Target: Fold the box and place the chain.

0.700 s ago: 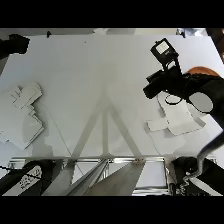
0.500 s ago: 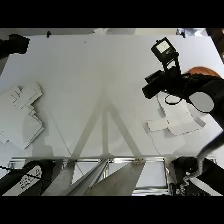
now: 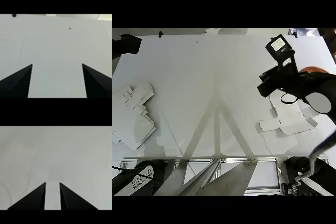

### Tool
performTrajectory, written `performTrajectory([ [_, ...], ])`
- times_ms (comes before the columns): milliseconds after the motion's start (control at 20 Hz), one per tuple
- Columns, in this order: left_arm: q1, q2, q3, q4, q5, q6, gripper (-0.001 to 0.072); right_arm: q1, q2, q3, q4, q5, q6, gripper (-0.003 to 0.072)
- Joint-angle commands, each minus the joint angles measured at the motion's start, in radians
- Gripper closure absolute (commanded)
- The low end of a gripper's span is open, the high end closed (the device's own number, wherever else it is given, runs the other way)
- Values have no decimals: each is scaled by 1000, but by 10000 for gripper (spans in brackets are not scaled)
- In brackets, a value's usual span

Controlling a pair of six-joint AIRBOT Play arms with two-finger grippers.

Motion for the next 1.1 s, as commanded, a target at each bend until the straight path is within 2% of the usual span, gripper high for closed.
performTrajectory([
  [0, 0, 1, 0, 0, 0, 0, 15, -71, 8, 69, -152, 95, 37, 472],
  [150, 0, 1, 0, 0, 0, 0, 15, -263, 7, 127, -151, 192, 6, 445],
  [350, 0, 1, 0, 0, 0, 0, 15, -534, -43, 129, -130, 373, -173, 445],
  [500, 0, 1, 0, 0, 0, 0, 15, -701, -124, 129, -74, 376, -220, 445],
  [700, 0, 1, 0, 0, 0, 0, 15, -804, -277, 129, -74, 406, -261, 445],
  [1050, 0, 1, 0, 0, 0, 0, 15, -840, -494, 192, -116, 438, -306, 444],
])
